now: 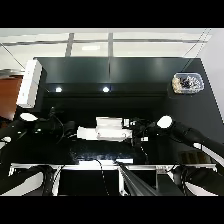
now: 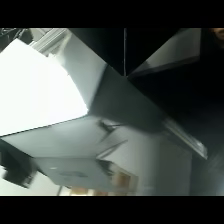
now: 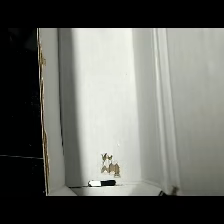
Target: Fold the box and place the chain.
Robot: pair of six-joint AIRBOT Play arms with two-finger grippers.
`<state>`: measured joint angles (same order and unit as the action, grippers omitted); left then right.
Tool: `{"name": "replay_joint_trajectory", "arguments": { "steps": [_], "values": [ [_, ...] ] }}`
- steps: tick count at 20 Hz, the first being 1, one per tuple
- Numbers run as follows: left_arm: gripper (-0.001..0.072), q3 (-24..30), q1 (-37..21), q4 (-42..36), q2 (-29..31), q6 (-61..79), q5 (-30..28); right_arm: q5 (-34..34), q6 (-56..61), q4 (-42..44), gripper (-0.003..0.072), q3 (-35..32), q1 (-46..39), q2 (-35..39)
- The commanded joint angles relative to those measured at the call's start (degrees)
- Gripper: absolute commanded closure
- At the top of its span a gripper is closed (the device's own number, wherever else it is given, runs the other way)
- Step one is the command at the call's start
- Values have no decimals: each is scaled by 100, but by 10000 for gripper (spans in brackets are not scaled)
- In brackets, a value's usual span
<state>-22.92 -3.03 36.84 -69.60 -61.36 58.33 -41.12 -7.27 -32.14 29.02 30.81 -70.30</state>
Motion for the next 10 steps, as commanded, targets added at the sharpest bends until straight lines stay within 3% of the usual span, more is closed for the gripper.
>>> {"name": "replay_joint_trajectory", "arguments": {
  "steps": [1, 4, 6, 7, 8, 10],
  "values": [
    [684, 42, 658, -505, -83, 94, -459, 0, 2, 2, 227, 0, 2, 0],
    [666, 7, 763, -538, -79, 94, -162, 0, 2, 0, 227, 0, 2, 0],
    [360, -127, 671, -284, -15, 94, 234, 0, 2, 2, 227, 0, 2, 0],
    [265, -223, 614, -87, 39, 81, 385, 0, 2, 0, 227, 0, 2, 0],
    [262, -315, 555, 46, 103, 42, 542, 0, 2, 0, 227, 0, 2, 0],
    [147, -457, 501, 9, 236, -52, 756, 0, 2, 0, 227, 0, 2, 0]
  ]
}}
